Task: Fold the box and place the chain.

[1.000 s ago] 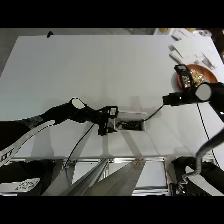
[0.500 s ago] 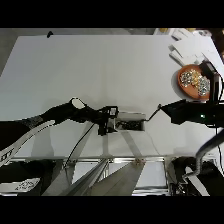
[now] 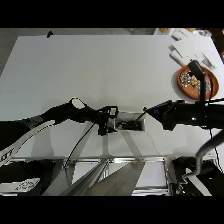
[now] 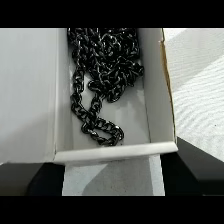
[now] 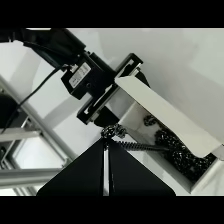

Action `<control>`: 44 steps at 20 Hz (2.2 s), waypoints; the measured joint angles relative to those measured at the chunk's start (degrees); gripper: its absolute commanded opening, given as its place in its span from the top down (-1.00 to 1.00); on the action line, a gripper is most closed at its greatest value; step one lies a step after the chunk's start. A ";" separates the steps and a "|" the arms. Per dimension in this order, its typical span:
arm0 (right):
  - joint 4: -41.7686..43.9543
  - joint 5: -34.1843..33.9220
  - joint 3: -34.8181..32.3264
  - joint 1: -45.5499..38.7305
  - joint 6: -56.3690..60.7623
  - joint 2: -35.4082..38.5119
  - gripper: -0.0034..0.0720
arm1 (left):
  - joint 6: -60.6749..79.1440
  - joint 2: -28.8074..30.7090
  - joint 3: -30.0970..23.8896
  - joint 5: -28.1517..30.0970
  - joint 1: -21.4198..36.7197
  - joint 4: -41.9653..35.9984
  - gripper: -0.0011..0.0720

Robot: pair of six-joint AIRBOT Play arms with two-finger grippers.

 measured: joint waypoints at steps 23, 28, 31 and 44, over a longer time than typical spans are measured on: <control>-8.94 2.23 9.16 6.86 -33.79 -32.26 0.43 | 0.02 0.00 0.00 0.00 -0.02 0.02 -0.10; -12.68 2.47 9.20 13.42 -38.86 -30.80 0.29 | 0.02 0.00 0.00 0.00 -0.02 0.02 -0.10; -15.30 1.09 8.57 16.17 -40.17 -30.29 0.13 | 0.02 0.00 0.00 0.00 -0.02 0.02 -0.10; -19.96 -5.92 5.57 20.11 -41.00 -29.99 0.54 | -0.04 0.00 0.00 0.00 0.00 -0.02 -0.10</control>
